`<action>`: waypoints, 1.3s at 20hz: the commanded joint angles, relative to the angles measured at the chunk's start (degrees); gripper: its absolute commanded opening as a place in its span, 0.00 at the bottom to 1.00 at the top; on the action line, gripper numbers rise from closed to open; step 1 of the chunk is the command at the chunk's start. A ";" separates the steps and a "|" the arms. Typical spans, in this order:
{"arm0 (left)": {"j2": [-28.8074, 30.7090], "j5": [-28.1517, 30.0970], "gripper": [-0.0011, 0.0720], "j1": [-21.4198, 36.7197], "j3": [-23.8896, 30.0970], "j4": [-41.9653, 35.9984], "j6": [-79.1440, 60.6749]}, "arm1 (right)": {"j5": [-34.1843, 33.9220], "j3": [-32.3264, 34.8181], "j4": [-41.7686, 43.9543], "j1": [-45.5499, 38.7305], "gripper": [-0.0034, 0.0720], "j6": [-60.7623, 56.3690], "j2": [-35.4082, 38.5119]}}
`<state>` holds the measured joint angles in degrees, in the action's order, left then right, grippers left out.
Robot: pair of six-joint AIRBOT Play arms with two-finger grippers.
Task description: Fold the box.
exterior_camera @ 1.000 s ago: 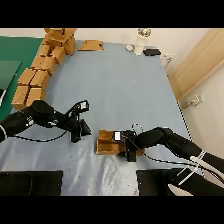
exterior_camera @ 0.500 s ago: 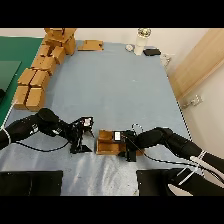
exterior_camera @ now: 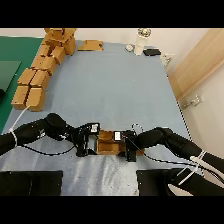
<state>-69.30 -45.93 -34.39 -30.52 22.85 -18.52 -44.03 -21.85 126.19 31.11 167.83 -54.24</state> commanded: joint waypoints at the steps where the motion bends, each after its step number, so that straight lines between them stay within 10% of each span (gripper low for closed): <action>1: -1.07 1.84 0.96 -1.57 0.02 -1.07 -0.24 | 0.02 0.02 0.00 0.02 0.71 -0.02 0.04; 14: -1.31 2.75 0.94 -4.00 -0.02 -0.92 -0.37 | 0.02 0.02 0.00 0.02 0.71 -0.02 0.04; 16: -1.31 2.21 0.73 -4.17 -0.02 0.20 -0.33 | 0.02 0.02 0.00 0.02 0.71 -0.02 0.04; 26: -1.31 2.75 0.72 -4.22 -0.02 0.33 0.09 | 0.02 0.02 0.00 0.02 0.71 -0.02 0.04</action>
<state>-70.59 -43.18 -38.57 -30.57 22.94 -18.55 -44.18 -21.85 126.19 31.16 167.83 -54.24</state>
